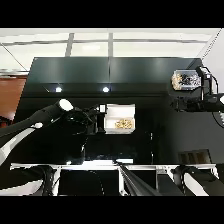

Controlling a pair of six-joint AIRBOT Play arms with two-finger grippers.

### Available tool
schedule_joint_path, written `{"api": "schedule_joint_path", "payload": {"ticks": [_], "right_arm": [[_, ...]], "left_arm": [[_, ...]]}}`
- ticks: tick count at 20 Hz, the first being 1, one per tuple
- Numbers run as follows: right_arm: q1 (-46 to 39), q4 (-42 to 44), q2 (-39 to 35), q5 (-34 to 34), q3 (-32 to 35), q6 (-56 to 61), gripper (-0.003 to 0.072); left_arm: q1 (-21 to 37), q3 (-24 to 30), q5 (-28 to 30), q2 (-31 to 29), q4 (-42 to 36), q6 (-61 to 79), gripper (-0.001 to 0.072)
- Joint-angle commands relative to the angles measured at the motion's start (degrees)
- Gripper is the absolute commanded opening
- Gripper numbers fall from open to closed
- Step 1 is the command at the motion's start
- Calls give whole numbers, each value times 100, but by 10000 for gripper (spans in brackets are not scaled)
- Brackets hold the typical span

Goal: Fold the box and place the chain.

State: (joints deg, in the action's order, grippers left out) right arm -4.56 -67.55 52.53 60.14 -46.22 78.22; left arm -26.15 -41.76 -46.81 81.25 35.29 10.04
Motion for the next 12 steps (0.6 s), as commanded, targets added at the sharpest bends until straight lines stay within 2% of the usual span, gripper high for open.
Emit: {"api": "schedule_joint_path", "payload": {"ticks": [1, 5, 6, 8, 9, 10, 12], "right_arm": [[-2, 4, 2, 0, 0, 0, 307], [365, 4, 127, -39, 11, -216, 317], [494, 13, 195, -157, 11, -205, 317], [763, 334, 404, -560, 11, -190, 343], [874, 675, 531, -798, 11, -210, 625], [988, 1093, 691, -1032, 4, -332, 720], [1123, 2170, 1047, -1440, 4, -807, 720]], "left_arm": [[-184, -7, 229, 4, 2, 186, 716], [-225, -7, 435, 4, 2, 181, 703], [-227, -7, 422, 4, 2, 181, 666], [-232, -7, 420, 4, 2, 181, 453], [-227, -7, 420, 4, 7, 181, 443], [-227, -7, 420, 4, 4, 181, 443], [-227, -7, 417, 4, 4, 179, 443]]}}
